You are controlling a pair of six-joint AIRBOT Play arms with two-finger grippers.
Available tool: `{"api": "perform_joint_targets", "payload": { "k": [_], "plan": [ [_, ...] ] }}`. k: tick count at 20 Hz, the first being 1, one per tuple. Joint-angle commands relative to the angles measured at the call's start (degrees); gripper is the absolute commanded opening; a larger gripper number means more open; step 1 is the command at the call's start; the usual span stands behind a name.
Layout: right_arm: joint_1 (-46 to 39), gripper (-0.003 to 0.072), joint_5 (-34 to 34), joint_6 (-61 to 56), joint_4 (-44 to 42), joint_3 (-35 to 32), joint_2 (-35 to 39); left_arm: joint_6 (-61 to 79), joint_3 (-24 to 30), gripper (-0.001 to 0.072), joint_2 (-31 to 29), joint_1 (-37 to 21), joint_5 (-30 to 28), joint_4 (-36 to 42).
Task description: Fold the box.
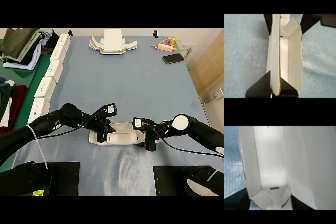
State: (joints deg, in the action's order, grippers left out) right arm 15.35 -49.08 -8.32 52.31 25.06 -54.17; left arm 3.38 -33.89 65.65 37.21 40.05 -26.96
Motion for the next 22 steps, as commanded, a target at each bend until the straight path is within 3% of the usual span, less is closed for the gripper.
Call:
{"api": "perform_joint_targets", "payload": {
  "k": [1,12,15,20,21,22],
  "plan": [
    [-0.02,0.0700,0.55,-0.02,-0.11,0.00,0.79,0.00,0.02,0.0014,0.02,-0.04,0.00,-0.02],
    [-0.11,0.0698,1.81,0.46,0.39,-0.02,-1.99,0.00,0.02,0.0014,0.02,-0.04,-0.02,-0.02],
    [-0.13,0.0504,1.81,0.44,0.37,-0.02,-1.99,0.00,0.02,0.0014,0.02,-0.04,0.00,0.00],
    [-0.15,0.0515,2.08,0.46,0.37,-0.02,-2.01,0.02,0.02,0.0014,0.02,-0.04,0.00,-0.02],
    [-0.15,0.0534,2.23,0.48,0.37,-0.02,-2.01,0.00,0.02,0.0014,0.02,-0.04,-0.02,0.00],
    [-0.17,0.0605,2.64,0.52,0.37,-0.02,-1.99,0.00,0.02,0.0014,0.02,-0.04,0.00,0.00]
  ]
}}
